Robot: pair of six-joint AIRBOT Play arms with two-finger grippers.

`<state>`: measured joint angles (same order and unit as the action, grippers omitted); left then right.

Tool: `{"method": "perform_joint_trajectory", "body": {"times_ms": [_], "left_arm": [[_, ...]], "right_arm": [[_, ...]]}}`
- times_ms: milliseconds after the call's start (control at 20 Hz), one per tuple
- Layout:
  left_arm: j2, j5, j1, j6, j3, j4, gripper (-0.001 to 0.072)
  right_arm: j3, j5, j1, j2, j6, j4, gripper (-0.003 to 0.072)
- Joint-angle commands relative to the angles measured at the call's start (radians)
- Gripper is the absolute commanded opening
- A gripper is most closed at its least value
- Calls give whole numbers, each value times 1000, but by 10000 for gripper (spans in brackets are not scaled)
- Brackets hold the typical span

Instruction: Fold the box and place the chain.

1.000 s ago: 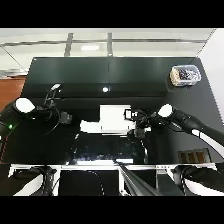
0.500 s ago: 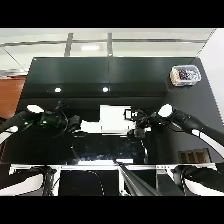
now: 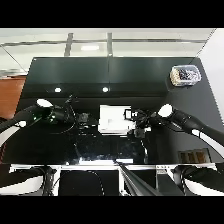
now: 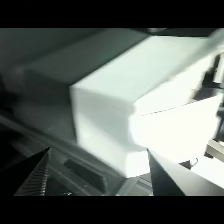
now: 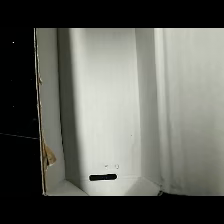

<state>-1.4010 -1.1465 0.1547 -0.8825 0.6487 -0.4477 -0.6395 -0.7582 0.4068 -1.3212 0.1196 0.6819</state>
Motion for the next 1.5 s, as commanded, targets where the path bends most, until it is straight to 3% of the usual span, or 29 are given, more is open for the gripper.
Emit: {"method": "perform_joint_trajectory", "body": {"times_ms": [0,200,300,650,1250,1450], "left_arm": [[-2,-43,16,-10,23,18,661],[-2,-40,65,-53,56,3,579],[-2,-40,98,-125,86,-29,485],[-2,6,258,-460,224,-327,480],[-3,117,389,-840,250,-578,480],[-3,113,451,-991,303,-752,480]], "right_arm": [[0,0,0,0,0,0,233],[0,0,0,0,0,-1,234],[0,0,0,0,0,0,234],[0,0,0,0,0,0,234],[0,0,0,0,0,0,234],[0,0,0,0,0,-1,234]]}}
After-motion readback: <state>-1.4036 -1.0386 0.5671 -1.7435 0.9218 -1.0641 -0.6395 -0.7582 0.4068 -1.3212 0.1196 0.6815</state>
